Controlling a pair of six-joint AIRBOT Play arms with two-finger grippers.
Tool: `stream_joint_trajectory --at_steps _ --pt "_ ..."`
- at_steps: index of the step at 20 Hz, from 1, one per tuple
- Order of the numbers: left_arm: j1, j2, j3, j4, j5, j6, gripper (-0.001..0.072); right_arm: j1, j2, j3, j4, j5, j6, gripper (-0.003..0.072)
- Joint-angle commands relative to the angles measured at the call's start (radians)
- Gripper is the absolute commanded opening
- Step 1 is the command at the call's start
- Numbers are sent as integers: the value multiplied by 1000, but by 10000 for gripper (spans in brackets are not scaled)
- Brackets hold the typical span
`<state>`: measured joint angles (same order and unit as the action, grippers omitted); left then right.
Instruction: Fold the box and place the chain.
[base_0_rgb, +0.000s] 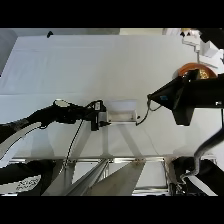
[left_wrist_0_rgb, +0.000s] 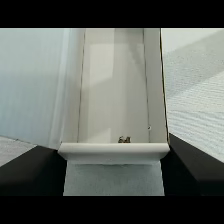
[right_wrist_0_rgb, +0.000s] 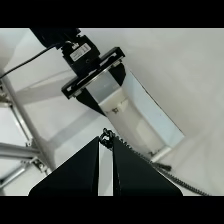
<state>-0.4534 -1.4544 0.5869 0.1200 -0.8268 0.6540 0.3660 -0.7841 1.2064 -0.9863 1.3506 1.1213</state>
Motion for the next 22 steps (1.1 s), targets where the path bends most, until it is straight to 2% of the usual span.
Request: stream_joint_trajectory --at_steps 1,6,10,17,22 --pt "1 0 1 0 0 0 132 34 1 -90 3 -114 -5 15" --pt "1 0 0 0 0 0 132 34 0 -262 21 -237 -78 16" --pt "1 0 1 0 0 0 132 34 -43 -386 156 -328 -260 15" --pt "1 0 1 0 0 0 132 34 -301 -405 184 -332 -358 16" --pt "1 0 1 0 0 0 132 126 -403 -405 193 -430 -401 16"
